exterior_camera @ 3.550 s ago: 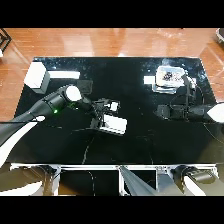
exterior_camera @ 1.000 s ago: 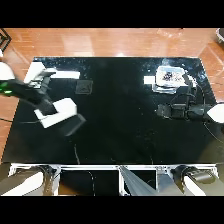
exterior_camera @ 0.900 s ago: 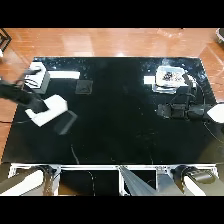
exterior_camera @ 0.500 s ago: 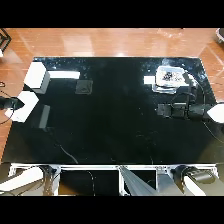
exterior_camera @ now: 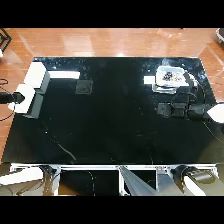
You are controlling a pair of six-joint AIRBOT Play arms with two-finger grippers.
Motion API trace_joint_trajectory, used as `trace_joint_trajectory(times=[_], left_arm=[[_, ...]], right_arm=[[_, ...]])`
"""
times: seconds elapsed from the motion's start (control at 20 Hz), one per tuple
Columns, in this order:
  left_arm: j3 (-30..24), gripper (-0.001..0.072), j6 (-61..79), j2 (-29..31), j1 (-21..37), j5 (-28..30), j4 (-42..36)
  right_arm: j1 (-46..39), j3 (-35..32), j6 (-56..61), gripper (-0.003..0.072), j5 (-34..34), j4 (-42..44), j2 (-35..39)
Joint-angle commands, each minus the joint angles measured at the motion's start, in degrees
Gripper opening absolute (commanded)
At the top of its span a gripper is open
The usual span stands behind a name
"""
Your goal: Fold the box and place the chain.
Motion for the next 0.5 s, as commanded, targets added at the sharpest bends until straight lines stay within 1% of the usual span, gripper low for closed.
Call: trace_joint_trajectory(times=[0.0,0.05,0.1,0.15,0.2,0.25,0.45], left_arm=[[0.0,0.0023,0.9,-1.2,-1.6,4.8,-4.0],[0.0,0.0024,0.9,-1.4,-2.0,4.9,-4.2],[0.0,0.0075,0.9,-1.6,-2.2,4.8,-4.7],[0.0,0.0332,0.7,-1.8,-2.5,4.8,-5.0],[0.0,0.0608,0.1,-1.9,-2.6,4.8,-5.0],[0.0,0.0637,-1.1,-1.8,-2.8,4.6,-4.8],[3.3,0.0637,-3.2,-1.8,-2.7,-2.9,-3.1]], right_arm=[[0.0,0.0,0.2,0.0022,-1.4,0.0,0.0],[0.0,0.0,0.2,0.0022,-1.4,0.0,0.0],[0.0,0.0,0.2,0.0023,-1.4,0.0,0.0],[0.0,0.0,0.2,0.0023,-1.4,0.0,0.0],[0.0,0.0,0.2,0.0023,-1.4,0.0,0.0],[0.0,0.0,0.2,0.0023,-1.4,0.0,0.0],[0.0,0.0,0.2,0.0022,-1.4,0.0,0.0]])
